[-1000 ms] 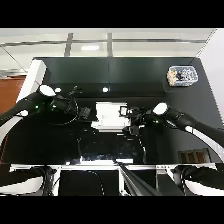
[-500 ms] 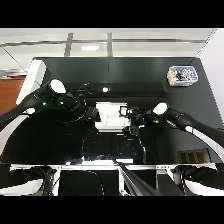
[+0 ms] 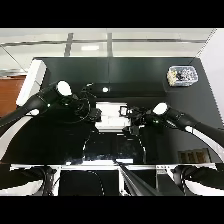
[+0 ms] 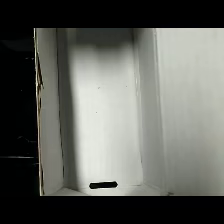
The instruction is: Fold the box and place the chain.
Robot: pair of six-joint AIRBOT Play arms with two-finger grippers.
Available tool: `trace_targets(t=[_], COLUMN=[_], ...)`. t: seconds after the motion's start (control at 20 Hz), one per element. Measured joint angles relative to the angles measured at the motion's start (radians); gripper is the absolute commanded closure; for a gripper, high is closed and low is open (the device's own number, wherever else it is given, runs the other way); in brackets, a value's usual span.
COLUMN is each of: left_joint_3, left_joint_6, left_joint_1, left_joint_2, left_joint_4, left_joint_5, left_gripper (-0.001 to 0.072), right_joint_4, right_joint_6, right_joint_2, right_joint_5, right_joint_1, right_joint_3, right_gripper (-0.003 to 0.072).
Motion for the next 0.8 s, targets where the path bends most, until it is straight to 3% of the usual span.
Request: trace_targets(t=[0.35,0.8], left_joint_3=[0.001,0.002], left_joint_6=[-0.072,-0.31], left_joint_1=[-0.017,-0.092], left_joint_2=[0.0,0.0], left_joint_4=[0.026,0.235], left_joint_5=[0.033,0.083], left_gripper=[0.0361,0.0361], right_joint_4=[0.0,0.0], right_joint_6=[0.0,0.0], right_joint_2=[0.0,0.0], right_joint_5=[0.0,0.0], right_joint_1=[0.0,0.0], right_joint_3=[0.0,0.0], right_gripper=[0.0488,0.0488])
